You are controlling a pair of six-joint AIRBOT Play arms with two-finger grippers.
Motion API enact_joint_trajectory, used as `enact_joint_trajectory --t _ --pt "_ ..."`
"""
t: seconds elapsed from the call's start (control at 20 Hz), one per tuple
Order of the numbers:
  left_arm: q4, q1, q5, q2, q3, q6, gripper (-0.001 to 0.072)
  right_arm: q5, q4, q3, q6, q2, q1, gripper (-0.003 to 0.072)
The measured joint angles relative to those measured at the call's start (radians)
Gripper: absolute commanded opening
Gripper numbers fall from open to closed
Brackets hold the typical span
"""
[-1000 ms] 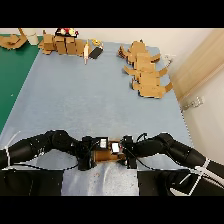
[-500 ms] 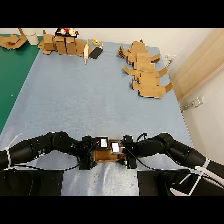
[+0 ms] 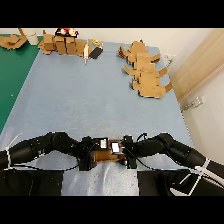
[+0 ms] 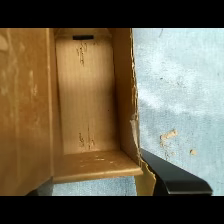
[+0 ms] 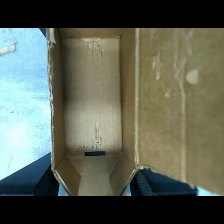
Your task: Fold the box.
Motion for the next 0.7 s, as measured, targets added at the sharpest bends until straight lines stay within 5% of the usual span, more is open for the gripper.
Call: enact_joint_trajectory --t 0.1,0.15,0.2,0.7 --pt "0.000 -0.001 0.000 0.000 -0.001 0.000 0.0644 0.000 0.000 0.000 0.000 0.000 0.000 0.0502" --pt "0.000 -0.001 0.002 -0.002 -0.001 -0.001 0.0524 0.000 0.000 0.000 0.000 0.000 0.000 0.0502" --pt "-0.002 -0.001 0.006 -0.003 0.000 -0.003 0.0272 -0.002 0.000 0.000 0.001 0.000 0.000 0.0502" --pt "-0.002 -0.001 0.026 -0.015 0.000 0.000 0.0246 -0.001 -0.001 0.000 0.000 0.000 0.000 0.0503"
